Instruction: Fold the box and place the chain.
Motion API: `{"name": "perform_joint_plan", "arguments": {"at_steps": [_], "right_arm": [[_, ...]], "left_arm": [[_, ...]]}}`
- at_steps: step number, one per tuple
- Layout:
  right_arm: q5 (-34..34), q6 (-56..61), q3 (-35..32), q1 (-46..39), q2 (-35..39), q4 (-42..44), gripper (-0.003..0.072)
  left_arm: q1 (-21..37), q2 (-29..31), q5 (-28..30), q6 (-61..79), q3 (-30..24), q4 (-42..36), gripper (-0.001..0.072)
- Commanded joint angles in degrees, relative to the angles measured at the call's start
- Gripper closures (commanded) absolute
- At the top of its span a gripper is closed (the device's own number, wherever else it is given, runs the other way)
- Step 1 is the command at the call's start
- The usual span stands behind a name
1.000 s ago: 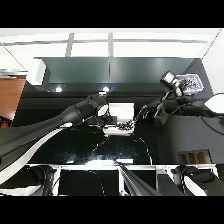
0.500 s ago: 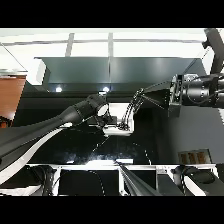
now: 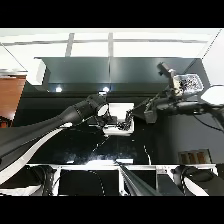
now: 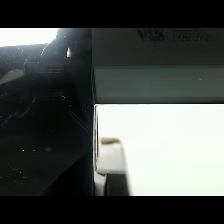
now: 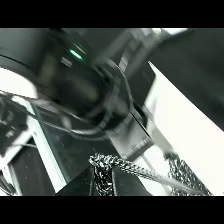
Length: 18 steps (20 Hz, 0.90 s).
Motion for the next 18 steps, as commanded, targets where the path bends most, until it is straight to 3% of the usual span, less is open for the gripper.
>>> {"name": "perform_joint_plan", "arguments": {"at_steps": [1,2,3,6,12,16,17,18], "right_arm": [[-3.1,1.0,-1.6,2.1,-3.2,-4.2,0.0668],[-3.3,1.6,-1.6,2.0,-3.2,-5.0,0.0624],[-3.2,2.0,-1.6,1.6,-3.2,-5.1,0.0419],[2.4,2.0,0.1,-2.9,-2.4,-5.1,0.0418],[9.7,2.0,1.3,-20.6,3.2,-5.0,0.0418],[15.3,2.0,1.3,-23.1,3.6,-5.0,0.0418],[15.1,1.9,1.3,-22.9,3.6,-4.7,0.0418],[15.0,1.6,1.3,-22.9,3.6,-4.7,0.0418]], "left_arm": [[0.0,0.0,0.0,0.0,0.0,0.0,0.0680],[0.0,0.0,0.0,0.0,0.0,0.0,0.0680],[0.0,0.0,0.0,0.0,0.0,0.0,0.0680],[0.0,0.0,0.0,0.0,0.0,0.0,0.0679],[0.1,0.0,-0.4,1.3,0.0,-0.6,0.0679],[0.2,0.0,-0.1,1.0,0.9,-0.6,0.0673],[0.2,0.0,-0.3,1.0,1.7,-0.6,0.0521],[0.2,0.0,-0.6,1.0,2.7,-0.6,0.0271]]}}
